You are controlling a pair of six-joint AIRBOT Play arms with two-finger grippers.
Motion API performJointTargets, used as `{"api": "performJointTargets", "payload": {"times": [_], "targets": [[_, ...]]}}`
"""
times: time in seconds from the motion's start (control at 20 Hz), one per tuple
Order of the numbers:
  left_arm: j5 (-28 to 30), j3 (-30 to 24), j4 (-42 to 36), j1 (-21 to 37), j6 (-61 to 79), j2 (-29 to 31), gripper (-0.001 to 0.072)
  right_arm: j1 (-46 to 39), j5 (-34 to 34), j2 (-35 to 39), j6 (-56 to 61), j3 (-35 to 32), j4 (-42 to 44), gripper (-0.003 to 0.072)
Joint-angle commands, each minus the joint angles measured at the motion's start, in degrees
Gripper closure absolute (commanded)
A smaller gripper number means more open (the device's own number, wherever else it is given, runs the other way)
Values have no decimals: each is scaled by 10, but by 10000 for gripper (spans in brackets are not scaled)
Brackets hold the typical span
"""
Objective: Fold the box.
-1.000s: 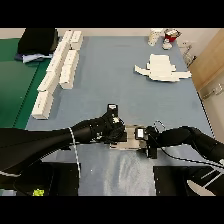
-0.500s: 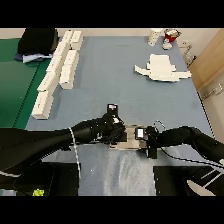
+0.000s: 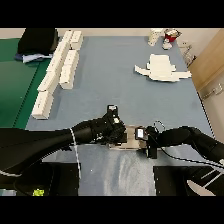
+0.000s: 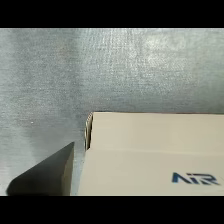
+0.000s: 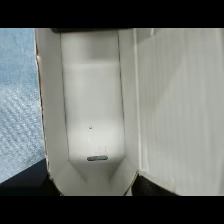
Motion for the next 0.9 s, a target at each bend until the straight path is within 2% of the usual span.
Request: {"api": "performJointTargets", "payload": {"times": [0.0, 0.2, 0.3, 0.35, 0.4, 0.5, 0.55, 0.6, 0.65, 0.75, 0.85], "targets": [[-3, 1, 1, 0, 0, 4, 323, 0, 0, 0, 1, 0, 0, 171], [-8, 10, 1, 0, 15, 62, 322, 0, 0, 0, 1, 0, 0, 171], [-35, 10, 2, 1, 20, 106, 310, 0, 0, 0, 1, 0, 0, 171], [-56, 10, 2, 1, 22, 128, 193, 1, 0, 0, 1, 0, 0, 171], [-83, 10, 2, 1, 26, 148, 166, 0, 0, 0, 1, 0, 0, 171], [-142, 10, 6, 1, 54, 180, 168, 0, 0, 0, 1, 0, 0, 172], [-167, 10, 7, 1, 68, 190, 245, 0, 0, 0, 1, 0, 0, 171], [-183, 10, 7, 1, 93, 198, 598, 0, 0, 0, 1, 0, 0, 171], [-184, 10, 9, 0, 137, 201, 693, 0, 0, 0, 1, 0, 0, 171], [-165, 9, 23, 0, 197, 198, 694, 0, 0, 0, 1, 0, 0, 172], [-109, 7, 25, 0, 252, 196, 694, 0, 0, 0, 1, 0, 0, 171]]}}
